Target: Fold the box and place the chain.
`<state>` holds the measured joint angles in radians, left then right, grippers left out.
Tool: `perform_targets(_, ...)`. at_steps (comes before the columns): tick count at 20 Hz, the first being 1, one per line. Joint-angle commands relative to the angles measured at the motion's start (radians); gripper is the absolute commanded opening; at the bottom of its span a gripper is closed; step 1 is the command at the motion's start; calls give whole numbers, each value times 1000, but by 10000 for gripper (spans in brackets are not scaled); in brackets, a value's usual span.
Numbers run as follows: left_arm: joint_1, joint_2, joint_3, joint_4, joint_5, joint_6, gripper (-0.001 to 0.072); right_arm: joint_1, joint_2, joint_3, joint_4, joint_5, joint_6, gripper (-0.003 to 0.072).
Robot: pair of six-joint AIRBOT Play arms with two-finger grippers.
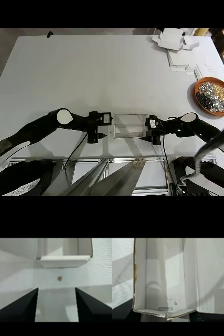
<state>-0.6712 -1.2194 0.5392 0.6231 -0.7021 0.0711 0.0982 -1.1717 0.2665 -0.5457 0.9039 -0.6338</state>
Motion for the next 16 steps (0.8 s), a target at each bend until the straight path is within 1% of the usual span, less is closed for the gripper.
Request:
perform_targets(1, -39, -98, -25, -293, 102, 430, 517, 0, 1, 1, 0, 0, 0, 403)
perform_targets(2, -56, -116, -25, -327, 113, 430, 574, 0, 1, 1, 0, 0, 0, 403)
perform_targets(3, -69, -126, -25, -352, 123, 430, 654, 0, 1, 1, 0, 0, 0, 403)
perform_targets(4, -82, -131, -26, -378, 134, 426, 683, 0, 1, 1, 0, 0, 0, 403)
perform_targets(5, -89, -132, -25, -403, 138, 426, 694, 0, 1, 1, 0, 0, 0, 403)
perform_targets(8, -89, -132, -26, -457, 138, 415, 696, 0, 1, 1, 0, 0, 0, 403)
perform_targets(10, -89, -132, -26, -459, 136, 391, 697, 0, 1, 1, 0, 0, 0, 403)
perform_targets(14, -90, -132, -26, -458, 83, 375, 697, 0, 1, 1, 0, 0, 0, 403)
perform_targets(16, -89, -132, -26, -458, 77, 375, 697, 0, 1, 1, 0, 0, 0, 403)
